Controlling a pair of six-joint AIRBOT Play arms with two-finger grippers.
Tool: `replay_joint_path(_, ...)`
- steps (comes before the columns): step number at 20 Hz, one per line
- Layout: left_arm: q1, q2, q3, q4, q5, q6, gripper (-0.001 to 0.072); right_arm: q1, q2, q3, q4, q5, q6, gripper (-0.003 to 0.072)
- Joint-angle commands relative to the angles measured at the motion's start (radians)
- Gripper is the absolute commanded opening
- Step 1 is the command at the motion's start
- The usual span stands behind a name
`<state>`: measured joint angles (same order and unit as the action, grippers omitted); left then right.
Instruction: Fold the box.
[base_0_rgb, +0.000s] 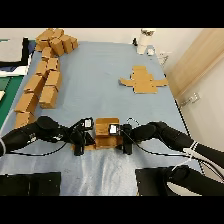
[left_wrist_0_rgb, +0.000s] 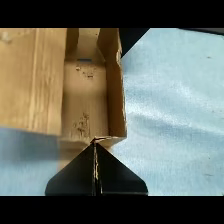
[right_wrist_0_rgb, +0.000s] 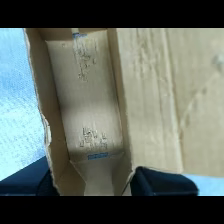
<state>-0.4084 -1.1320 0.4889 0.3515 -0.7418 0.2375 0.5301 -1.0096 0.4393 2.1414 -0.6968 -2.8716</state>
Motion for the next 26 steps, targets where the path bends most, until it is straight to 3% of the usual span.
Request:
replay_joint_path(1,0.060,0.094,-0.041,0.080,0.003,-0.160,0.0012,0.000,0.000,0.000,0.000,0.000,0.000,0.0554)
replay_joint_path(3,0.088,0.185,-0.041,0.207,0.027,-0.416,0.0012,0.000,0.000,0.000,0.000,0.000,0.000,0.0554)
replay_joint_path(6,0.171,0.335,-0.042,0.527,0.014,-1.109,0.0011,0.000,0.000,0.000,0.000,0.000,0.000,0.0554)
replay_joint_path(8,0.247,0.393,-0.043,0.765,-0.053,-1.574,0.0010,0.000,0.000,0.000,0.000,0.000,0.000,0.0554)
replay_joint_path(9,0.282,0.400,-0.045,0.793,-0.103,-1.648,0.0009,0.000,0.000,0.000,0.000,0.000,0.000,0.0554)
replay_joint_path(12,0.309,0.378,-0.084,0.708,-0.150,-1.645,0.0010,0.000,0.000,0.000,0.000,0.000,0.000,0.0554)
replay_joint_path(15,0.217,0.329,-0.124,0.650,-0.131,-1.660,0.0010,0.000,0.000,0.000,0.000,0.000,0.000,0.0554)
replay_joint_path(21,-0.002,0.259,-0.137,0.518,0.093,-1.704,0.0009,0.000,0.000,0.000,0.000,0.000,0.000,0.0554)
replay_joint_path(26,-0.065,0.237,-0.137,0.454,0.157,-1.704,0.0010,0.000,0.000,0.000,0.000,0.000,0.000,0.0554)
